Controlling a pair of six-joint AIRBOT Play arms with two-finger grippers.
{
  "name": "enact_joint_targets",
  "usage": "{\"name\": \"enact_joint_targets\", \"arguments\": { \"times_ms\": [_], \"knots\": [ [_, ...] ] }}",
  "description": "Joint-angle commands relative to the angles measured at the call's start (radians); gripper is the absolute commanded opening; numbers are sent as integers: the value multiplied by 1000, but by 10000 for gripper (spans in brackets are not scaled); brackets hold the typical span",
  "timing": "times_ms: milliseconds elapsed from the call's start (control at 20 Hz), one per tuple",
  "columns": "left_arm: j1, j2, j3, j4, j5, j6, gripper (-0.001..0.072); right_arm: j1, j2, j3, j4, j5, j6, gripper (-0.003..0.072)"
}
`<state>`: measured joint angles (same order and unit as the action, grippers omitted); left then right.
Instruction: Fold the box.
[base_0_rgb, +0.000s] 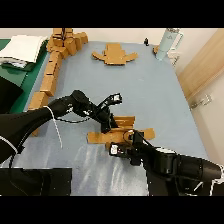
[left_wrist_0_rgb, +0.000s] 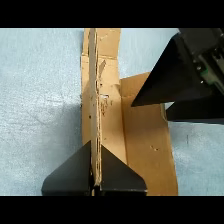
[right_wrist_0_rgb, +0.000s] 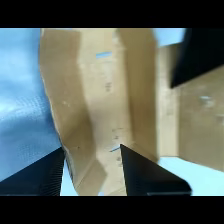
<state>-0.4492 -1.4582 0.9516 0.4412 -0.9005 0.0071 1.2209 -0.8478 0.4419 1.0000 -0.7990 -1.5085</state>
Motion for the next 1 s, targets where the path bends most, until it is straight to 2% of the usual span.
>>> {"name": "enact_joint_targets", "arguments": {
  "times_ms": [0,100,350,400,450,700,950],
  "knots": [
    [0,-1,0,0,0,0,13,0,6,5,-149,22,176,530],
    [0,-1,0,0,0,0,13,0,6,5,-165,50,254,545],
    [0,0,0,0,0,0,13,0,6,5,-126,52,256,546],
    [0,-1,0,0,0,0,13,0,5,4,-115,60,256,610],
    [0,-1,0,0,0,0,13,-2,6,1,-91,60,248,720],
    [0,-1,0,0,0,0,13,-173,43,-5,231,91,-103,720],
    [0,-1,0,0,0,0,13,-373,122,-5,410,92,-442,720]
  ]
}}
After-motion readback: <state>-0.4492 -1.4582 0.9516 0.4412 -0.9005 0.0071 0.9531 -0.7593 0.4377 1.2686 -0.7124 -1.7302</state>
